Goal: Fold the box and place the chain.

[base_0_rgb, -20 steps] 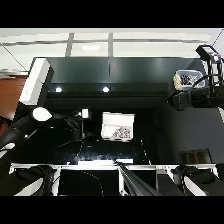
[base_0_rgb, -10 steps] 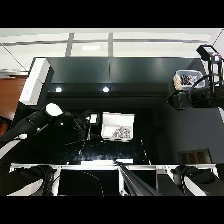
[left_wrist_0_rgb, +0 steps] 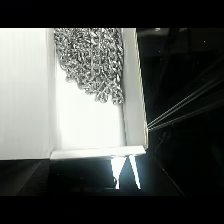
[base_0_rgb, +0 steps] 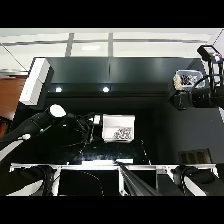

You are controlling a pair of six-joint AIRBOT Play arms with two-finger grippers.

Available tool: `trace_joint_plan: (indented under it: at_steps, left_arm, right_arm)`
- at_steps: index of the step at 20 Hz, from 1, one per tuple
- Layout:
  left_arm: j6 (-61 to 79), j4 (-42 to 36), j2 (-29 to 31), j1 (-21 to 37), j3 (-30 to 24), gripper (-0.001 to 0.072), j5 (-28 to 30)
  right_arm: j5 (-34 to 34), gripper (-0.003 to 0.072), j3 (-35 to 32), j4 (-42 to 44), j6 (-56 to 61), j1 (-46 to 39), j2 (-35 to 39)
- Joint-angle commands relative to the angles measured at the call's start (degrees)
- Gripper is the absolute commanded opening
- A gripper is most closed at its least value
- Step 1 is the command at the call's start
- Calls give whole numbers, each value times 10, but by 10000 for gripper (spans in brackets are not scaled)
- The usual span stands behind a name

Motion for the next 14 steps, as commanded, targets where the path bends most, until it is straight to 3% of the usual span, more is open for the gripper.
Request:
trace_joint_plan:
  at_steps: [1,14]
  left_arm:
    - [-7,-1,-8,-5,0,712,13]
    - [-7,-27,-46,-5,1,711,22]
  right_arm:
    - [0,404,0,-2,6,0,0]
    - [1,404,0,-1,10,0,0]
